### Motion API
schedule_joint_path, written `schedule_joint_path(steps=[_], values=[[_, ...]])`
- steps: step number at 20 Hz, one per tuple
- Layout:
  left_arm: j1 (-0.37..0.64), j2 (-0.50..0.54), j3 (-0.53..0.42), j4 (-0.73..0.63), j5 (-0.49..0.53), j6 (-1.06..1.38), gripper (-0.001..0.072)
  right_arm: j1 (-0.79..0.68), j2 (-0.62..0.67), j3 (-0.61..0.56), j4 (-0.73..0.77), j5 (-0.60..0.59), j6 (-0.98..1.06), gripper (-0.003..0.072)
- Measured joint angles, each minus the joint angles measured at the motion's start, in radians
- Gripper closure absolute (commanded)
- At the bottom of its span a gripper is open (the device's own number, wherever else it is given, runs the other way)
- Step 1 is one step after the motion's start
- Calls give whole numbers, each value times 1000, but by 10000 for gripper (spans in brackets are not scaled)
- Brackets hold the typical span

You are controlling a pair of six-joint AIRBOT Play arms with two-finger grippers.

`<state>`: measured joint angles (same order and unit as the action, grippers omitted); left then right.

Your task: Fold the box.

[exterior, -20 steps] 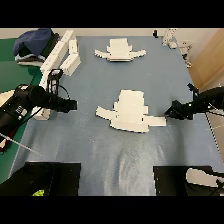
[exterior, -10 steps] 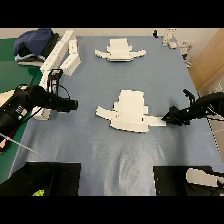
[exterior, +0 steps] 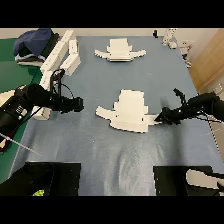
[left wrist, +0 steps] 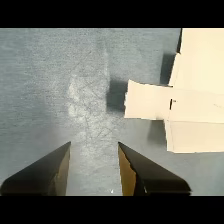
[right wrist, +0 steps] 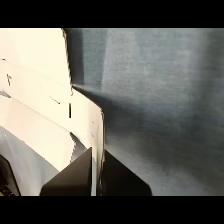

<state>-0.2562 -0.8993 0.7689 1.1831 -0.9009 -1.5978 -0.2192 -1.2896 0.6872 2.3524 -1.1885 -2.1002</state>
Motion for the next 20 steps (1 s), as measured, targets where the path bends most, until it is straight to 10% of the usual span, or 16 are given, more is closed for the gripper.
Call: schedule_joint_path(steps=[9, 11, 14, 17, 20], values=[[3, 0, 0, -72, 42, 5, 262, 119, 102, -75, 9, -18, -4, 689], [13, -1, 0, -86, 26, 14, 449, 168, 190, -124, 11, -21, 8, 689], [39, -24, 0, -145, -37, 86, 472, 238, 329, -196, 10, 11, 25, 688], [55, -74, 0, -229, -79, 174, 169, 302, 417, -264, 8, 60, 45, 689], [60, -146, 0, -286, -97, 223, 171, 368, 454, -307, 8, 101, 59, 689]])
